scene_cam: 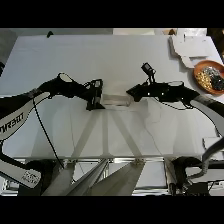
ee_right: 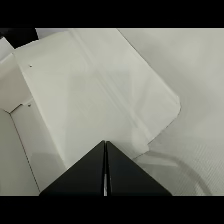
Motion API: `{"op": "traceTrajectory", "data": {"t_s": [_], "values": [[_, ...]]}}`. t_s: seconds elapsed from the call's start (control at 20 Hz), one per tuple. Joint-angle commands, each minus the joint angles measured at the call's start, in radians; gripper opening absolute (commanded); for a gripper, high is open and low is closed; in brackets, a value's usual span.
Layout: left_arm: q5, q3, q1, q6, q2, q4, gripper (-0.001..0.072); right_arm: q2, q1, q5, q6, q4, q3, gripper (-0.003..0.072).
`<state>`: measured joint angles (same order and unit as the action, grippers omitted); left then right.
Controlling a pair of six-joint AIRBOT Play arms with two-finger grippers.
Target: Fold the box and place the chain.
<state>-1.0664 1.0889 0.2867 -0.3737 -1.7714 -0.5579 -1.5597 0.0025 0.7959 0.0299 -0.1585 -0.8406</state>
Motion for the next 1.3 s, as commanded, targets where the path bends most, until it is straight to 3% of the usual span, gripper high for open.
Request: {"op": "traceTrajectory", "data": {"t_s": [0.0, 0.1, 0.15, 0.2, 0.35, 0.45, 0.65, 0.85, 1.25], "values": [[0.001, 0.000, 0.000, 0.000, 0.000, 0.000, 0.0335, 0.062, -0.019, 0.005, 0.001, 0.000, -0.001, 0.0015], [0.001, 0.000, 0.000, 0.000, 0.000, 0.000, 0.0335, 0.144, -0.048, 0.035, 0.001, -0.055, -0.001, 0.0021], [0.000, 0.000, 0.000, 0.000, 0.000, 0.000, 0.0335, 0.185, -0.060, 0.058, 0.001, -0.114, -0.001, 0.0076], [0.001, 0.000, 0.000, 0.000, 0.000, 0.000, 0.0335, 0.224, -0.067, 0.081, 0.001, -0.198, -0.001, 0.0129], [0.001, 0.000, 0.000, 0.000, 0.000, 0.000, 0.0335, 0.312, -0.057, 0.143, 0.000, -0.476, -0.001, 0.0150], [0.000, 0.000, 0.000, 0.000, 0.000, 0.000, 0.0335, 0.319, -0.033, 0.148, 0.055, -0.555, -0.001, 0.0359], [0.000, 0.000, 0.000, 0.000, 0.000, 0.000, 0.0335, 0.286, 0.056, 0.133, 0.208, -0.631, -0.001, 0.0369], [0.000, 0.000, 0.000, 0.000, 0.000, 0.000, 0.0335, 0.235, 0.109, 0.059, 0.206, -0.680, -0.001, 0.0368], [0.000, 0.000, 0.000, 0.000, 0.000, 0.000, 0.0335, 0.151, 0.110, 0.049, 0.188, -0.659, -0.001, 0.0356]]}}
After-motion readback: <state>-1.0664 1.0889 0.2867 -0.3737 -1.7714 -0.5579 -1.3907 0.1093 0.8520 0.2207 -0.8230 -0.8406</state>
